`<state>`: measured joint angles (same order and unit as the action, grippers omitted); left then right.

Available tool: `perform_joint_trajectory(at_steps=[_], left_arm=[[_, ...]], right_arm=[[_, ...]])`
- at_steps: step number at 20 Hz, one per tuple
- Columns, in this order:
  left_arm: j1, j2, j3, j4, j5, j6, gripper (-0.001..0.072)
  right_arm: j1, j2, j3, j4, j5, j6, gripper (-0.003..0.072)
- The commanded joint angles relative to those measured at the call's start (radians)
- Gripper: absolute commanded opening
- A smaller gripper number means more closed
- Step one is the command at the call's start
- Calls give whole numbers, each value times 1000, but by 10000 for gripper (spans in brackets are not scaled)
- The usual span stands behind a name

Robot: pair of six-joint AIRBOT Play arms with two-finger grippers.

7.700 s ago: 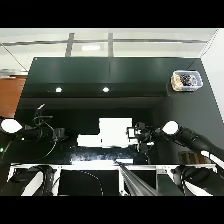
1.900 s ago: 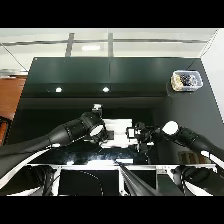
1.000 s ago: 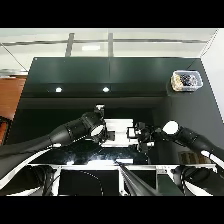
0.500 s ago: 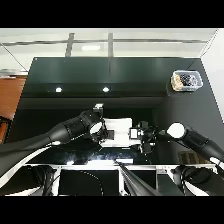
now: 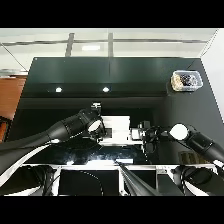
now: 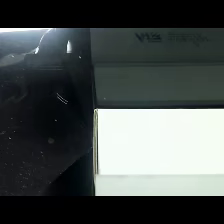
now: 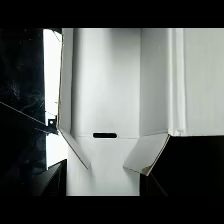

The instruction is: Fold the box and place the chain.

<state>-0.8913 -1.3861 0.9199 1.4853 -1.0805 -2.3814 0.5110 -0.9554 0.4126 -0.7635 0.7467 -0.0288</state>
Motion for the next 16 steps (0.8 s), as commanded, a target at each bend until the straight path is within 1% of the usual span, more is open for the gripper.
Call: perform_joint_trajectory(at_steps=[1,4,8,9,10,11,12,13,14,16], left_arm=[[1,-1,0,18,-2,0,28],[1,-1,0,17,-1,0,29],[1,-1,0,17,2,0,30],[1,-1,0,17,1,0,30],[1,-1,0,16,-2,0,30],[1,-1,0,17,-3,0,29],[1,-1,0,17,-2,0,30],[1,-1,0,17,-2,0,30],[1,-1,0,17,-2,0,30],[1,-1,0,17,-2,0,30]], right_arm=[[0,-26,0,72,-19,-26,604],[0,-36,0,101,-37,-58,604],[0,-36,-1,124,-34,-58,598],[0,-36,-1,124,-33,-58,523],[0,-37,-1,124,-32,-57,498],[0,-36,-1,125,-32,-57,495],[0,-36,-1,126,-31,-51,424],[0,-36,-1,128,-29,-18,207],[0,-37,-1,127,-29,12,133],[7,-37,-3,128,-30,34,132]])
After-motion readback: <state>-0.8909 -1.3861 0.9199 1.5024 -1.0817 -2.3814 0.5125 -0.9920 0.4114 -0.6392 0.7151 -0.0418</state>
